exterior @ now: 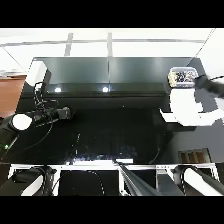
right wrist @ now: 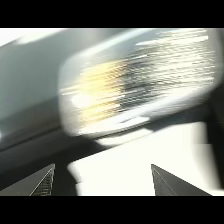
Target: Fold the box and place the chain.
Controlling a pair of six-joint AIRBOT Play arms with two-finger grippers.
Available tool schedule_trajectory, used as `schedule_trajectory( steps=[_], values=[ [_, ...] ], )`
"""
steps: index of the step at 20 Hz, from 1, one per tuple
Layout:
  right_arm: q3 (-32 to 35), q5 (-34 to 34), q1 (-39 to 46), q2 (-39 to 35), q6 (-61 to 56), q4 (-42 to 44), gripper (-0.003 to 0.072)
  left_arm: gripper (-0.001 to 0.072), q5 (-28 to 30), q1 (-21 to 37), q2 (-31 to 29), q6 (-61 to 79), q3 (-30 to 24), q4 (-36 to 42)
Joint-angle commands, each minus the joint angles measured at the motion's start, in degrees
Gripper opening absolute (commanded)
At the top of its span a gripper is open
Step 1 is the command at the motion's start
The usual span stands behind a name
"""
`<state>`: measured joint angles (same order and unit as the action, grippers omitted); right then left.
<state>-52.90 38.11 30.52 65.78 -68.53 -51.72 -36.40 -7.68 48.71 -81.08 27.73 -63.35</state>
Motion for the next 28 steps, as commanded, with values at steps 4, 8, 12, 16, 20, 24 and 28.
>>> schedule_trajectory(
  steps=[4,8,12,16,20,24,28],
  values=[
    [-22.8,32.4,28.3,23.0,-7.8,-6.9,0.0709,0.0708,-5.4,0.3,0.6,-0.6,1.2,-0.6],
    [-27.1,42.9,30.0,31.7,5.8,-3.8,0.0708,0.0708,-5.6,0.3,0.6,-0.6,1.2,-0.6],
    [-28.0,45.0,25.2,36.9,13.9,-6.4,0.0543,0.0708,-6.0,0.3,0.6,-0.6,1.2,-0.2],
    [-28.9,43.8,22.2,37.2,15.8,-10.7,0.0219,0.0708,-6.2,0.3,0.6,-0.6,1.2,-0.2],
    [-30.1,48.9,21.9,35.1,16.7,-2.8,0.0015,0.0707,-6.3,0.3,0.6,-0.6,1.2,0.0],
    [-22.1,49.3,17.6,26.7,17.5,3.2,0.0015,0.0707,-6.3,0.3,0.6,-0.6,1.2,1.3],
    [-0.8,42.9,11.7,13.0,26.0,25.3,0.0016,0.0708,-3.5,0.3,0.6,-0.3,0.5,1.6]
  ],
)
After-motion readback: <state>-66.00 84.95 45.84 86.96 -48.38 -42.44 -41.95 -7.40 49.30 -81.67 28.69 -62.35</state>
